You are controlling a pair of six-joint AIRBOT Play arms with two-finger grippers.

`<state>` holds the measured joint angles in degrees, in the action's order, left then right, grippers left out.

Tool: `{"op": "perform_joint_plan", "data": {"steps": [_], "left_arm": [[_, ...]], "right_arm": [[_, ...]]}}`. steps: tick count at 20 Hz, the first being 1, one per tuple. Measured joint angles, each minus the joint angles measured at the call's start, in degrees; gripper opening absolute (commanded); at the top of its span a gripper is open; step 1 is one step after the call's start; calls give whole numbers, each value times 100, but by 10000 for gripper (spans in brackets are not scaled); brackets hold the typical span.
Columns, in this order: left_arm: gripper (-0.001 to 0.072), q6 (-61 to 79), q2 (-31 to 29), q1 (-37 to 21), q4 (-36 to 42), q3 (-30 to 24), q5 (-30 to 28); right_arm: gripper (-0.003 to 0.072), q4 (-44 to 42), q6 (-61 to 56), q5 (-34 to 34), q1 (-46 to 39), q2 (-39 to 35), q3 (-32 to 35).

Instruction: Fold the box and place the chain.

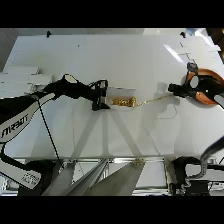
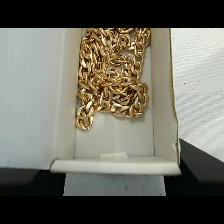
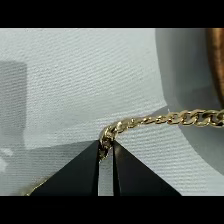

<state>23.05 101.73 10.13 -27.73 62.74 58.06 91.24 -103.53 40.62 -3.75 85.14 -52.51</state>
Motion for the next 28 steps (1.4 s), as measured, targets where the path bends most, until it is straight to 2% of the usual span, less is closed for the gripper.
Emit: {"op": "perform_joint_plan", "data": {"steps": [6,15,23,28], "left_arm": [[278,0,0,0,2,0,0],[278,0,0,0,0,0,0],[278,0,0,0,0,0,0],[278,0,0,0,0,0,0]], "right_arm": [[11,-11,28,411,273,-201,20],[11,-26,723,890,1145,-1456,4],[12,-1012,1095,1235,2297,-1805,-144],[11,-2468,2013,935,2581,-1788,-380]]}}
